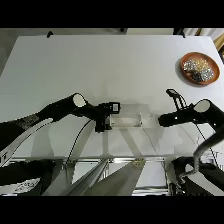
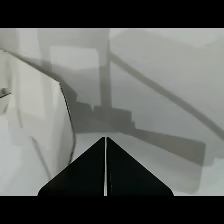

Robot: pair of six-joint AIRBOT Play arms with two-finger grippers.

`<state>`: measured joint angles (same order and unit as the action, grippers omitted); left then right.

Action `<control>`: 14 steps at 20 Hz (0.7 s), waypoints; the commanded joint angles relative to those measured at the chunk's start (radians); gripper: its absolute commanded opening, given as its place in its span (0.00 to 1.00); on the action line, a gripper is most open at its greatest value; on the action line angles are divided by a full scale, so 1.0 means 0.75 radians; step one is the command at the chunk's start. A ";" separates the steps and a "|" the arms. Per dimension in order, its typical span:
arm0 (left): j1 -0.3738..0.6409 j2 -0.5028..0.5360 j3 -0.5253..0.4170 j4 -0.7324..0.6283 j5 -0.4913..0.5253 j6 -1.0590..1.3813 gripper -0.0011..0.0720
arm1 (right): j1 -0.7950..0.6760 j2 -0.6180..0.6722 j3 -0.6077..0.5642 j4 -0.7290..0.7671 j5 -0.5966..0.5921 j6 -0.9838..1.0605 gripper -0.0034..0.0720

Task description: Fold the box and place the chain.

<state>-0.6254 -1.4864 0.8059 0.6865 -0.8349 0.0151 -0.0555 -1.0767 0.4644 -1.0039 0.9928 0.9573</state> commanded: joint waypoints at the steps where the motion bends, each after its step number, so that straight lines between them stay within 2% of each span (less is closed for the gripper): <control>1: 0.001 0.001 0.001 0.000 0.001 0.000 0.03 | 0.065 -0.011 -0.004 0.111 0.019 -0.070 0.07; 7: 0.001 0.001 0.001 0.000 0.001 0.000 0.03 | 0.179 -0.011 -0.004 0.220 -0.016 -0.102 0.07; 10: 0.001 0.001 0.001 0.000 0.001 0.000 0.03 | 0.212 -0.007 -0.004 0.301 -0.020 -0.101 0.30; 14: 0.001 0.001 0.001 0.000 0.000 0.000 0.03 | 0.233 0.045 -0.002 0.307 -0.018 -0.080 0.36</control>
<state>-0.6254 -1.4864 0.8059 0.6861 -0.8349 0.0151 0.1059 -1.0657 0.4622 -0.7956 0.9806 0.8852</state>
